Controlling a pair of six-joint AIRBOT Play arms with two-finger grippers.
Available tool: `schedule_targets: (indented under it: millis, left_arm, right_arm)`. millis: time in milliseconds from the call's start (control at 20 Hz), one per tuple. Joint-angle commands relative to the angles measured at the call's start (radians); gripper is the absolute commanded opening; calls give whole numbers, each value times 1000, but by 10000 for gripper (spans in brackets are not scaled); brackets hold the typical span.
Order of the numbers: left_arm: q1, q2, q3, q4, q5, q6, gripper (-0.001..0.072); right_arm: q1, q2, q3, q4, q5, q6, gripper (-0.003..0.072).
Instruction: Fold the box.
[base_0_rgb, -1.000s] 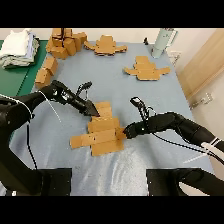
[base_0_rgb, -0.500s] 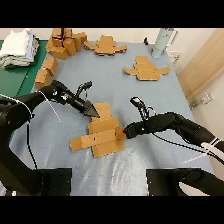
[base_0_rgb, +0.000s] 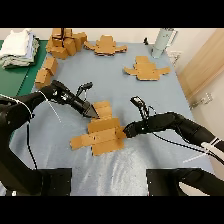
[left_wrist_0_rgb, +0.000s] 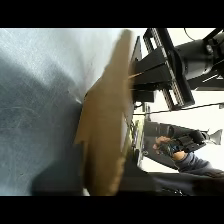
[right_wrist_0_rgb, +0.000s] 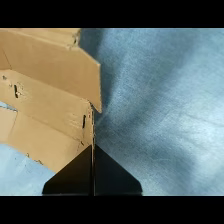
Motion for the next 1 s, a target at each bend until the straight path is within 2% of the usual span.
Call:
schedule_targets:
  millis: [0, 200, 250, 300, 850, 900, 950]
  left_arm:
    - [-1, -1, 1, 5, -13, 7, 53]
    - [-20, -1, 1, 19, -19, 18, 52]
    - [-23, -1, 1, 19, -19, 23, 15]
    - [-24, -1, 1, 19, -20, 31, 13]
    - [-21, -1, 1, 11, -47, 38, 15]
    - [-19, -1, 2, 11, -52, 38, 16]
    - [-15, 0, 2, 10, -56, 37, 62]
  right_arm:
    - [0, 0, 0, 0, 0, 0, 1]
    - [0, 0, 0, 0, 6, 0, 1]
    - [-1, 0, 0, 0, 7, 0, 2]
    - [-2, 0, 0, 0, 7, 0, 1]
    - [-3, 0, 0, 0, 6, 1, 2]
    - [-3, 0, 0, 0, 6, 1, 1]
    - [-3, 0, 0, 0, 6, 1, 1]
